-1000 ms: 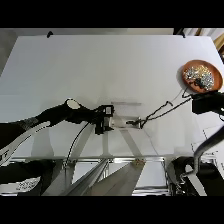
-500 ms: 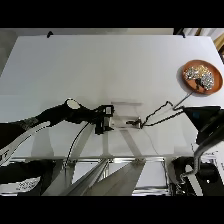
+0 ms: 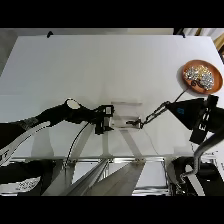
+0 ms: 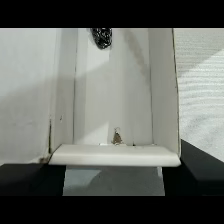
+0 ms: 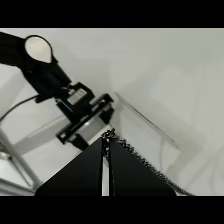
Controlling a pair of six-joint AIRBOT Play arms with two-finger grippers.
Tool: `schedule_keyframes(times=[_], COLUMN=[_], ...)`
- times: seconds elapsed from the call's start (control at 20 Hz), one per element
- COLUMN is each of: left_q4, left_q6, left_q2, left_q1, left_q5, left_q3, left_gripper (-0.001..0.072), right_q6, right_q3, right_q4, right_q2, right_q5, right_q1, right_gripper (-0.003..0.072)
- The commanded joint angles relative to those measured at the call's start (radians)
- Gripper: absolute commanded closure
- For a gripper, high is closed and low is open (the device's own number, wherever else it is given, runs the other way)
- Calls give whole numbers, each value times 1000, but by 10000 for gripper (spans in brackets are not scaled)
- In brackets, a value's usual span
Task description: Fold the box and place the chain.
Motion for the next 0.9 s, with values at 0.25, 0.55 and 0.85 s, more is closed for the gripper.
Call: schedule_keyframes(times=[0.25, 0.55, 0.85], left_q4=[0, 0, 0], left_q6=[0, 0, 0], left_q2=[0, 0, 0], left_q1=[0, 0, 0], left_q5=[0, 0, 0], left_q3=[0, 0, 0], left_gripper=[497, 497, 497], right_q6=[-107, 18, 63], right_q3=[2, 1, 1], right_q4=[32, -294, -320], right_q2=[-267, -509, -705], right_q5=[-85, -239, -322], right_q1=[220, 500, 568], right_gripper=[672, 672, 672])
